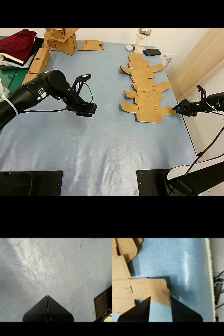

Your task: Fold the box.

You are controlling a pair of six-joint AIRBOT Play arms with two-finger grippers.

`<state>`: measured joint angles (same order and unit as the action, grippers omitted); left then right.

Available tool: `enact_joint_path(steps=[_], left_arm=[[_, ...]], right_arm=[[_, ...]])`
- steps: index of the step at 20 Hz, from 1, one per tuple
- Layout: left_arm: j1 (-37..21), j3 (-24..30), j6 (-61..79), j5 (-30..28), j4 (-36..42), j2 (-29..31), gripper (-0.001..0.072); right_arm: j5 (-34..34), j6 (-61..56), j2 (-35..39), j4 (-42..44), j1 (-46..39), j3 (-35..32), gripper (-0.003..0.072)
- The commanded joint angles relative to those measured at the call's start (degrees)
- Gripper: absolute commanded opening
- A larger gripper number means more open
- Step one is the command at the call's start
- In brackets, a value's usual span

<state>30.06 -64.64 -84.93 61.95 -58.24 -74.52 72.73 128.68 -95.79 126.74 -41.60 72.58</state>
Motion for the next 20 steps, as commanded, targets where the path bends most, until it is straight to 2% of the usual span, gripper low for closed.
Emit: enact_joint_path(steps=[1,3,5,9,12,13,14,15,17,18,19,20], left_arm=[[-0.02,-0.07,0.04,-0.76,1.81,-0.02,0.0012],[-0.02,-0.07,0.07,-0.68,1.90,-0.02,0.0012],[-0.02,-0.07,1.57,-0.33,3.26,-0.02,0.0012],[-0.02,-0.07,5.95,0.22,7.74,-0.02,0.0012],[-0.02,-0.07,6.32,0.98,8.11,-0.02,0.0013],[-0.04,-0.07,6.34,1.46,8.13,-0.02,0.0013],[-0.02,-0.07,6.69,1.73,8.13,-0.02,0.0013],[-0.02,-0.07,7.72,1.70,8.24,-0.02,0.0013],[-0.04,-0.07,9.84,1.70,9.01,-0.02,0.0013],[-0.04,-0.07,11.72,1.68,9.77,-0.02,0.0041],[-0.15,-0.04,13.55,1.70,10.58,-0.02,0.0371],[-0.17,-0.04,13.57,1.62,10.69,-0.02,0.0512]], right_arm=[[3.34,1.88,-0.70,2.10,-0.02,0.42,0.0370],[6.27,2.80,-0.70,2.99,0.33,0.39,0.0359],[7.15,3.43,-0.70,3.39,1.62,0.39,0.0288],[6.40,3.82,-0.70,2.71,6.23,0.39,0.0283],[6.25,3.80,-0.70,2.32,8.35,0.39,0.0281],[6.23,3.78,-0.70,2.36,8.72,0.42,0.0241],[6.32,3.78,-0.70,2.38,9.18,0.42,0.0091],[6.32,3.78,-0.70,2.45,9.75,0.42,0.0004],[6.25,1.92,-0.68,2.91,11.63,0.42,0.0004],[6.45,0.13,-0.68,3.10,13.00,0.31,0.0003],[7.32,-0.72,-0.63,3.41,14.69,0.07,0.0003],[7.93,-0.76,-0.11,3.72,16.61,-0.76,0.0002]])
